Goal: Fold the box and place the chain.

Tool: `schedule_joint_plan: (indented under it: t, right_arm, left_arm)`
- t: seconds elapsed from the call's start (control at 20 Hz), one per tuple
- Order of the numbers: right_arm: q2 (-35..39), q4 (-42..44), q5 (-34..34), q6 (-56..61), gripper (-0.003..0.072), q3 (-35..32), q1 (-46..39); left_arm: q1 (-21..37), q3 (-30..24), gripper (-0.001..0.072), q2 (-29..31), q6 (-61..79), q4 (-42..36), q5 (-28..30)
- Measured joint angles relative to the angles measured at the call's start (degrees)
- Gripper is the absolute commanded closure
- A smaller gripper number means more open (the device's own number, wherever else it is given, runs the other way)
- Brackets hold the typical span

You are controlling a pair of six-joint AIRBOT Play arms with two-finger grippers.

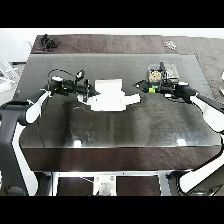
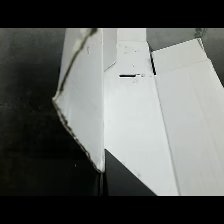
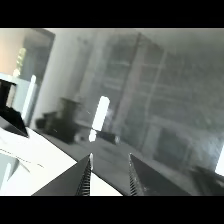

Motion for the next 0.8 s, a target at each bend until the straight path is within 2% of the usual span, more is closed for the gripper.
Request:
schedule_joint_plan:
  t: [0.15,0.45,0.65,0.8]
  right_arm:
    - [1.33,3.56,2.58,-3.23,0.0385,0.00,-0.59]
    - [7.21,7.13,15.87,-7.89,0.0414,-0.13,-1.01]
    - [15.85,7.43,21.20,-10.54,0.0414,-3.15,-0.22]
    - [23.76,5.62,20.06,-13.44,0.0414,-8.09,1.27]
  left_arm:
    - [0.00,0.00,0.0688,0.00,-0.02,-0.04,-0.02]
    - [0.00,0.00,0.0688,0.00,-0.04,-0.20,0.00]
    - [0.00,0.00,0.0688,0.00,-0.07,-0.28,-0.02]
    - [0.00,0.00,0.0688,-0.02,-0.07,-0.35,0.00]
